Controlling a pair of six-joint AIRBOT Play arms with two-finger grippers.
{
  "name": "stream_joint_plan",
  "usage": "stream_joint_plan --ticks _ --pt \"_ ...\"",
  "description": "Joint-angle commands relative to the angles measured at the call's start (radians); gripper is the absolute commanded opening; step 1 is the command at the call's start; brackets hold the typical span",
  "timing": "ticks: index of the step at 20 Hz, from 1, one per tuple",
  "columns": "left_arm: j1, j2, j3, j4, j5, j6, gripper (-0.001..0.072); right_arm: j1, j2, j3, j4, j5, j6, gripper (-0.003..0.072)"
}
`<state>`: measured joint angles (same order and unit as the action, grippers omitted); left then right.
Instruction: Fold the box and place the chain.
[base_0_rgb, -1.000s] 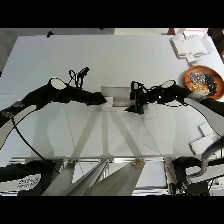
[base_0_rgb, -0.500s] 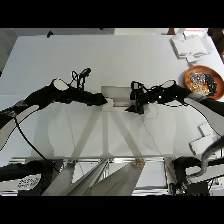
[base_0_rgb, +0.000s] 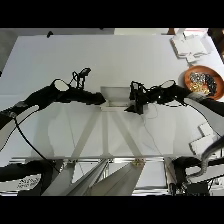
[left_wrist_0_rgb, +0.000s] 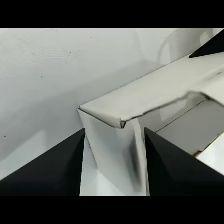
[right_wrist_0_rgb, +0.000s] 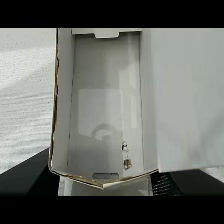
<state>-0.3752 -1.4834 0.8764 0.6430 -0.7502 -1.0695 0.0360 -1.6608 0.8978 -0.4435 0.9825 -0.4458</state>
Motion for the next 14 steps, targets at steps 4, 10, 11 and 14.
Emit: stream_joint_plan --ticks 4,10,11,14 --pt "-0.001 0.016 0.001 0.002 -0.005 -0.013 0.0395 0.000 0.000 0.001 -0.001 0.002 0.000 0.0399" --pt "-0.035 0.015 0.058 0.293 -0.023 -0.278 0.0363 0.000 0.000 0.001 -0.001 0.002 0.000 0.0399" --pt "-0.047 0.014 0.078 0.373 -0.036 -0.342 0.0363 0.000 0.000 0.001 -0.001 0.002 0.000 0.0399" --pt "-0.084 0.013 0.125 0.534 -0.081 -0.430 0.0344 0.000 0.000 0.001 -0.001 0.002 0.000 0.0399"
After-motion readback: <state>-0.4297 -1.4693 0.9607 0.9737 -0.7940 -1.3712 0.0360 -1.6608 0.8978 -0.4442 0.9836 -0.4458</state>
